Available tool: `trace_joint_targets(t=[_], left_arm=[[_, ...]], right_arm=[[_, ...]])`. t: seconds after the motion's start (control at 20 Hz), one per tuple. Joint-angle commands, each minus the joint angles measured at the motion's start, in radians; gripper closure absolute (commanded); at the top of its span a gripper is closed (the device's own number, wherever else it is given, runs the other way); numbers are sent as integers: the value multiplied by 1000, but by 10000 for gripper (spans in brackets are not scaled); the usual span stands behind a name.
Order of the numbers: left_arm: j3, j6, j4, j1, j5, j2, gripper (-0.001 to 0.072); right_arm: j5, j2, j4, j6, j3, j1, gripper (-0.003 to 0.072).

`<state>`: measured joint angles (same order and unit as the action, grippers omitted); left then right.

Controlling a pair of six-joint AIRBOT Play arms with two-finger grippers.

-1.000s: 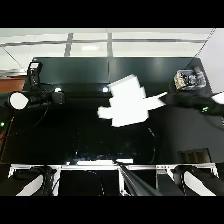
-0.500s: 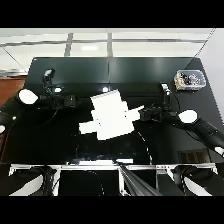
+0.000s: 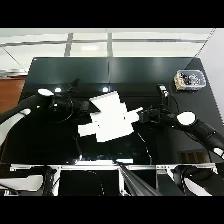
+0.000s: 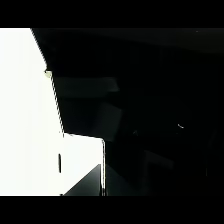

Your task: Fold the box and place the chain.

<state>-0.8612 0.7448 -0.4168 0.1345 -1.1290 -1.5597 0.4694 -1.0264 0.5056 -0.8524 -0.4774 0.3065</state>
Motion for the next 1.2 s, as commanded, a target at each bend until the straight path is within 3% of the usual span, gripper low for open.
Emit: trace_joint_targets(t=[0.0, 0.15, 0.2, 0.25, 0.4, 0.45, 0.5, 0.55, 0.6, 0.65, 0.75, 0.9, 1.0, 1.15], left_arm=[[-126, -113, -25, 30, -190, -131, 30], [-214, -180, -26, 30, -329, -209, 151], [-237, -184, -36, 31, -361, -232, 252], [-256, -192, -51, 31, -379, -247, 300], [-308, -193, -106, 30, -379, -274, 549], [-319, -201, -113, 31, -379, -279, 663], [-328, -215, -117, 34, -376, -282, 683], [-336, -223, -121, 37, -370, -282, 684], [-346, -222, -123, 38, -364, -281, 685], [-358, -221, -123, 39, -367, -280, 686], [-382, -190, -135, 41, -370, -261, 689], [-352, -190, -168, 71, -357, -151, 690], [-274, -270, -174, 104, -228, -35, 690], [-151, -465, -200, 169, 31, 103, 690]], right_arm=[[2, 1, 0, 0, 0, 1, 672], [3, 1, 0, 0, 0, 1, 672], [3, 1, 0, 0, 0, 1, 672], [5, 1, 0, 0, 0, 1, 672], [6, 1, 0, 0, 0, 1, 672], [8, 1, 0, 0, 0, 1, 672], [10, 1, 1, 0, 0, 1, 669], [8, 1, 2, 0, 0, 1, 597], [5, 2, 14, 0, -3, -3, 268], [24, 5, 63, 1, -17, -15, 6], [164, 18, 269, 0, -95, -70, -2], [411, 31, 537, 35, -247, -130, -1], [496, 33, 629, 137, -305, -134, -1], [508, 32, 632, 339, -313, -132, -1]])
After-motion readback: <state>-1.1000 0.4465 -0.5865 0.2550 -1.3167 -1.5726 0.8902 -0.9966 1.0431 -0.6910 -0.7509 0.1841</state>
